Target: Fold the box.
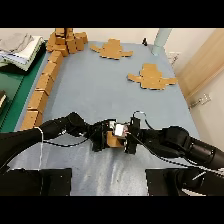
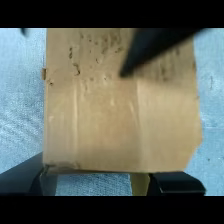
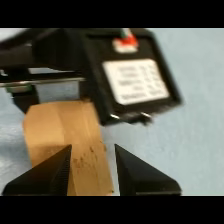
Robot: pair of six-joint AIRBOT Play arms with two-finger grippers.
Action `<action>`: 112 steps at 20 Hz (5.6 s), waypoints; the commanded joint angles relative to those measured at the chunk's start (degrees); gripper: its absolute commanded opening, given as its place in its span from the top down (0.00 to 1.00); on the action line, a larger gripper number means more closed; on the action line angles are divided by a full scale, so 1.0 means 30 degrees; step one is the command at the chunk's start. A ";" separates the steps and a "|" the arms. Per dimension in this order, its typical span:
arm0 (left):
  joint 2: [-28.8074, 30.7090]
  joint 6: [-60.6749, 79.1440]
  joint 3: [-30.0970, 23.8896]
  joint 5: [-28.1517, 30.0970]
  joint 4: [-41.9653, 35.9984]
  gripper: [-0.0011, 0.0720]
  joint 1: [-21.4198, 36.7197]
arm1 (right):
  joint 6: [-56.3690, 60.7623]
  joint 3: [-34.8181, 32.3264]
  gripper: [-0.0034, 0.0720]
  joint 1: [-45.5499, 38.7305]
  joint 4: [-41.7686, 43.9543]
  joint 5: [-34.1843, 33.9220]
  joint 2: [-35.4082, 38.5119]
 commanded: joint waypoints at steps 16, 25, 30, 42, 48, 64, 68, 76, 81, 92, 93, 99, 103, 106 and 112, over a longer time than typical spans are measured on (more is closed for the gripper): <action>-0.0007 0.0007 -0.0015 0.0007 0.0000 0.17 -0.0007 | -0.4342 -0.0146 0.26 0.0838 0.1282 0.0117 -0.1712; -0.0007 0.0007 -0.0015 0.0007 0.0000 0.17 -0.0007 | -0.4335 -0.0102 0.45 0.0845 -0.0576 0.0488 -0.2266; -0.0007 0.0007 -0.0015 0.0007 0.0000 0.17 -0.0007 | -0.4320 -0.0102 0.45 0.1362 -0.0583 0.0466 -0.2229; -0.0007 0.0007 -0.0015 0.0015 0.0007 0.17 -0.0007 | -0.4116 -0.0109 0.45 0.1311 -0.1734 0.0488 -0.1056; -0.0007 0.0007 -0.0015 0.0015 0.0000 0.17 -0.0007 | -0.4109 -0.0015 0.45 0.1319 -0.1916 0.0692 -0.0976; -0.0007 0.0007 -0.0015 0.0015 0.0000 0.17 -0.0007 | -0.3249 0.0255 0.51 0.1260 -0.2987 0.0947 -0.0495; -0.0007 0.0007 -0.0015 0.0015 0.0007 0.17 -0.0007 | -0.3249 0.0248 0.51 0.1260 -0.2047 0.0109 -0.0831; -0.0007 0.0007 -0.0015 0.0015 0.0000 0.17 -0.0007 | -0.3315 0.0248 0.69 0.1268 -0.0794 -0.0372 -0.1319; -0.0007 0.0007 -0.0015 0.0015 0.0000 0.17 -0.0007 | -0.3315 0.0248 0.70 0.1282 0.0204 -0.1035 -0.1282; -0.0007 0.0007 -0.0015 0.0015 0.0000 0.17 -0.0007 | -0.3140 0.0255 0.64 0.1260 0.0313 -0.1049 -0.0546; -0.0007 0.0007 -0.0015 0.0015 0.0000 0.17 -0.0007 | -0.2827 0.0255 0.63 0.1260 -0.0080 -0.1056 -0.0058; -0.0007 0.0007 -0.0015 0.0015 0.0000 0.17 -0.0007 | -0.0758 0.0255 0.95 0.1260 -0.2331 -0.1923 0.0838; -0.0007 0.0007 -0.0015 0.0015 0.0000 0.17 -0.0007 | -0.0729 0.0211 0.95 0.1260 -0.1902 -0.2091 0.0692; -0.0007 0.0007 -0.0015 0.0015 0.0000 0.17 -0.0007 | -0.0736 0.0007 0.95 0.1268 -0.1479 -0.2113 0.0634; -0.0007 0.0007 -0.0015 0.0015 0.0000 0.17 -0.0007 | -0.0743 0.0007 0.95 0.1260 -0.1013 -0.2324 -0.0408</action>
